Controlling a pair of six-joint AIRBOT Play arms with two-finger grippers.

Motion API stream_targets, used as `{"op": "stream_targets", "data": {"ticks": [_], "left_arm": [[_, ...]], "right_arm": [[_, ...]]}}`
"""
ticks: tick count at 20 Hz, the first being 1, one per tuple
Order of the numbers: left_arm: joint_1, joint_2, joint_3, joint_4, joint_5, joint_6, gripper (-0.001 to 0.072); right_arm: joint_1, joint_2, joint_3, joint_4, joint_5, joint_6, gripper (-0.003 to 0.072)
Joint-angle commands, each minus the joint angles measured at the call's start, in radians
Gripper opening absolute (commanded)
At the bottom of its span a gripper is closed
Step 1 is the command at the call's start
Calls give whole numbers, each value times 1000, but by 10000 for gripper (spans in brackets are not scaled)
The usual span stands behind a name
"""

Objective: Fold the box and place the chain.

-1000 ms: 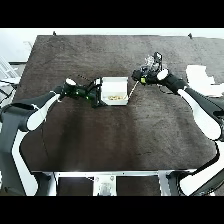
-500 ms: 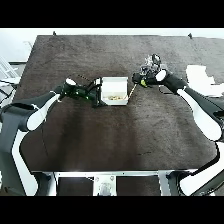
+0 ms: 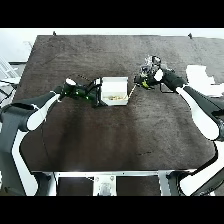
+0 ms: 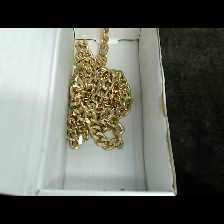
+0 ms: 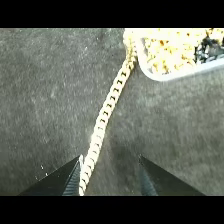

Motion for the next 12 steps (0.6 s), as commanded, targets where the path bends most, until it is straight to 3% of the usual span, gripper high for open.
{"op": "stream_targets", "data": {"ticks": [1,9,10,12], "left_arm": [[0,1,0,0,-5,0,310],[0,1,0,0,-5,0,310],[0,1,0,0,-5,0,310],[0,1,0,0,-6,0,310]], "right_arm": [[16,-43,48,-29,-8,35,414],[23,-81,61,-31,-8,35,393],[22,-83,61,-31,-7,35,345],[24,-85,61,-30,-8,35,323]]}}
